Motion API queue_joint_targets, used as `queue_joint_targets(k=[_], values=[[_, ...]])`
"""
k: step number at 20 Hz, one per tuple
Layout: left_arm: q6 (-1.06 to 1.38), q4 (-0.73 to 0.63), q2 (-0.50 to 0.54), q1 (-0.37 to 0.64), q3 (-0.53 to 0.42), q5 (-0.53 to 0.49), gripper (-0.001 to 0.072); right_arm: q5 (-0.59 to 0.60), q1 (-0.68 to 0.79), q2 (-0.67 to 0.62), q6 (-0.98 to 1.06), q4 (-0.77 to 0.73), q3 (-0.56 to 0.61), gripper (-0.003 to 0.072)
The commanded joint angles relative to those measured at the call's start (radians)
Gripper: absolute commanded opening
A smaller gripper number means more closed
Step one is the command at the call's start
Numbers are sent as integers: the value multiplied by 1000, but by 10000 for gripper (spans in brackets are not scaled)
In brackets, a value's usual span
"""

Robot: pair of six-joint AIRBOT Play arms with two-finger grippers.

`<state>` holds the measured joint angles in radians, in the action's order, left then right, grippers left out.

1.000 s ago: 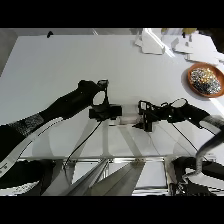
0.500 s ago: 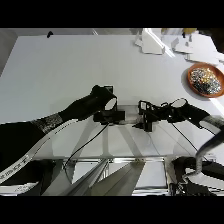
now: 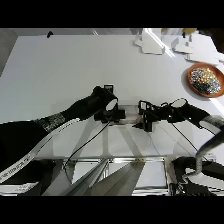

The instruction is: Fold the box and place the chain.

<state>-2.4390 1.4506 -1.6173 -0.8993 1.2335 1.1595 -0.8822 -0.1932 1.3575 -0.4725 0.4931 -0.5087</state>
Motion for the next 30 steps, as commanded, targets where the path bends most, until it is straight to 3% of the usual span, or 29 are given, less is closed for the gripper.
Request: queue_joint_targets(k=[1, 13, 15, 17, 20, 23, 24, 25, 26, 30], values=[[-14, -2, -1, 9, -1, 0, 284, 0, -1, -1, 0, 0, 0, 342], [-11, -13, -2, 12, -24, 10, 260, 0, -1, -1, 0, 0, 0, 342], [1, -14, -2, 15, -24, 10, 152, 0, -1, -1, 0, 0, 0, 342], [8, -10, -2, 16, -24, 3, 122, 0, -1, -1, 0, 0, 0, 342], [35, -10, -3, 16, -24, 4, 3, 0, -1, -1, 0, 0, 0, 342], [36, -11, -10, 14, -24, 50, 5, 0, -1, -1, 0, 0, 0, 342], [43, -14, -9, 13, -23, 55, 61, 0, -1, -1, 0, 0, 0, 342], [62, -22, -8, 13, -18, 64, 178, 0, -1, -1, 0, 0, 0, 342], [83, -21, -8, 13, 1, 89, 248, 0, -1, -1, 0, 0, 0, 342], [131, -26, -29, 42, 130, 212, 252, 0, -1, -1, 0, 0, 0, 342]])
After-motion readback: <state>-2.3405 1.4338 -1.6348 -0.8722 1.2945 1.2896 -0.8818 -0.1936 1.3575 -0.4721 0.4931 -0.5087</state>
